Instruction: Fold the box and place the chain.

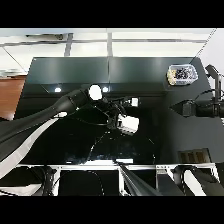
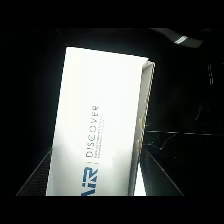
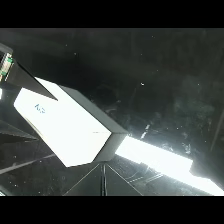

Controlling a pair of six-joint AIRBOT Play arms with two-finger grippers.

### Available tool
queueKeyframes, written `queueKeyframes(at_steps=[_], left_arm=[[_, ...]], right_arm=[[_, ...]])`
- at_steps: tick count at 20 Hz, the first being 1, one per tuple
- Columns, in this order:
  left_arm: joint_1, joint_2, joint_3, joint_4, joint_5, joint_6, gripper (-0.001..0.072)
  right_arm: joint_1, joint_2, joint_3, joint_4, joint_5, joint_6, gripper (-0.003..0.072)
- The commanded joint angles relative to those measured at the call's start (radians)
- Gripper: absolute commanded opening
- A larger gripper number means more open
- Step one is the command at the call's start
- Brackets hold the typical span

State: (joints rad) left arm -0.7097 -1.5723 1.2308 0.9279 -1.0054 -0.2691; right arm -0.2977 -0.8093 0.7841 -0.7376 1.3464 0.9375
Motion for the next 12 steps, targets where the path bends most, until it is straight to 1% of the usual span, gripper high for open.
queueKeyframes(at_steps=[1, 9, 12], left_arm=[[0.001, 0.000, 0.001, 0.002, 0.002, 0.000, 0.0701], [0.001, -0.005, 0.001, 0.002, 0.010, 0.000, 0.0701], [0.001, -0.005, 0.001, 0.002, -0.005, -0.001, 0.0701]], right_arm=[[0.000, 0.001, 0.001, 0.000, 0.000, 0.000, 0.0010], [0.000, 0.001, 0.001, 0.000, 0.000, 0.000, 0.0010], [0.000, 0.001, 0.001, 0.000, 0.000, 0.000, 0.0010]])
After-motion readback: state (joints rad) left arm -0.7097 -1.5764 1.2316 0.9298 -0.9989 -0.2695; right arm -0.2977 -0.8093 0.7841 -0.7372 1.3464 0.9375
